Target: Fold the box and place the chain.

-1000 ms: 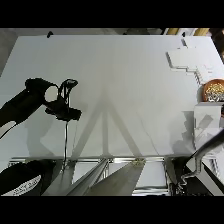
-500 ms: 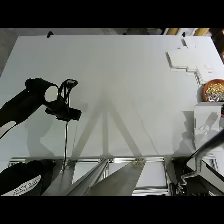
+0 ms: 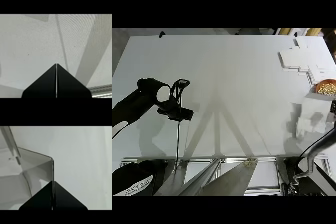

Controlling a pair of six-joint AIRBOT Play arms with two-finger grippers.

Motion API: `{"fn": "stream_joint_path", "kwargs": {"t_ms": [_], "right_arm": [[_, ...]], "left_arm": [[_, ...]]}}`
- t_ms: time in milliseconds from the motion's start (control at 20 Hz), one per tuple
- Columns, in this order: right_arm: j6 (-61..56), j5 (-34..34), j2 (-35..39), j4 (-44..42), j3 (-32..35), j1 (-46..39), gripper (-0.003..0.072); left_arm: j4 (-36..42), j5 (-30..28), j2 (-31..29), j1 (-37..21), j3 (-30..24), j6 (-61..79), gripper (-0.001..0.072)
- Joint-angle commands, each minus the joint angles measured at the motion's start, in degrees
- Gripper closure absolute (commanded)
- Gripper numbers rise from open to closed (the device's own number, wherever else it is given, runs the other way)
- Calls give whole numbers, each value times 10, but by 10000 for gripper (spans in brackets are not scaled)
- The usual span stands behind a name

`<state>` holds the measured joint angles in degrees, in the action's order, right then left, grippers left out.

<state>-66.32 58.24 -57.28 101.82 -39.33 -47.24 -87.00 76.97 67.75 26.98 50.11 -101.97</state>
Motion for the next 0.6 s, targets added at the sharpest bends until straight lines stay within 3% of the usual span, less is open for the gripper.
{"fn": "stream_joint_path", "kwargs": {"t_ms": [0, 50, 150, 400, 550], "right_arm": [[23, 70, 75, -201, 3, 88, 670], [42, 89, 90, -263, 7, 130, 670], [36, 98, 125, -307, 23, 233, 671], [-74, 95, 188, -307, 55, 476, 670], [-118, 95, 191, -306, 59, 579, 670]], "left_arm": [[0, 0, 0, 0, 0, 0, 699], [0, 0, 0, 0, 0, 0, 699], [0, 0, 0, 0, 0, 0, 699], [-3, -16, 0, 0, 0, 19, 699], [-9, -68, 0, 0, 0, 41, 699]]}}
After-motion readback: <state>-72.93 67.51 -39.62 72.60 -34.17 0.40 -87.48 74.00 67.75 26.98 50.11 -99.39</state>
